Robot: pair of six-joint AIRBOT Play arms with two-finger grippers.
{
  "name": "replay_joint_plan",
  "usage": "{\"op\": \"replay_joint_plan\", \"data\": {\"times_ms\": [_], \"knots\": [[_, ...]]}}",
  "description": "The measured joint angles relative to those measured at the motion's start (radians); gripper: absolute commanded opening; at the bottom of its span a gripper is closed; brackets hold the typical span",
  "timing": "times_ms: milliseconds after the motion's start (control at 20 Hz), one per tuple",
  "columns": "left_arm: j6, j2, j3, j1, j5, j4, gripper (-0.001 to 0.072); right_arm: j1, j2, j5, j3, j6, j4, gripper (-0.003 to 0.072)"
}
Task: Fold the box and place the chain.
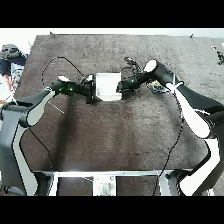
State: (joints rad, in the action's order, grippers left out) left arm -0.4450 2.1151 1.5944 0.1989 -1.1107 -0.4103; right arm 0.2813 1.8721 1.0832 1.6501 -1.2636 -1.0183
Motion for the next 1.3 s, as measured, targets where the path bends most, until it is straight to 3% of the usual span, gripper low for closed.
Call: {"op": "replay_joint_plan", "data": {"times_ms": [400,700,800,1300], "knots": [[0.0,0.0,0.0,0.0,0.0,0.0,0.0166,0.05,0.039,-0.032,0.052,-0.129,-0.183,0.0461],[0.0,0.0,0.0,0.0,0.0,0.0,0.0167,0.104,0.105,0.06,0.177,-0.259,-0.347,0.0459],[0.0,0.0,0.0,0.0,0.0,0.0,0.0167,0.122,0.114,0.08,0.195,-0.31,-0.413,0.0344],[0.0,0.0,0.0,0.0,0.0,0.0,0.0167,0.163,0.143,0.084,0.215,-0.486,-0.553,0.0343]]}}
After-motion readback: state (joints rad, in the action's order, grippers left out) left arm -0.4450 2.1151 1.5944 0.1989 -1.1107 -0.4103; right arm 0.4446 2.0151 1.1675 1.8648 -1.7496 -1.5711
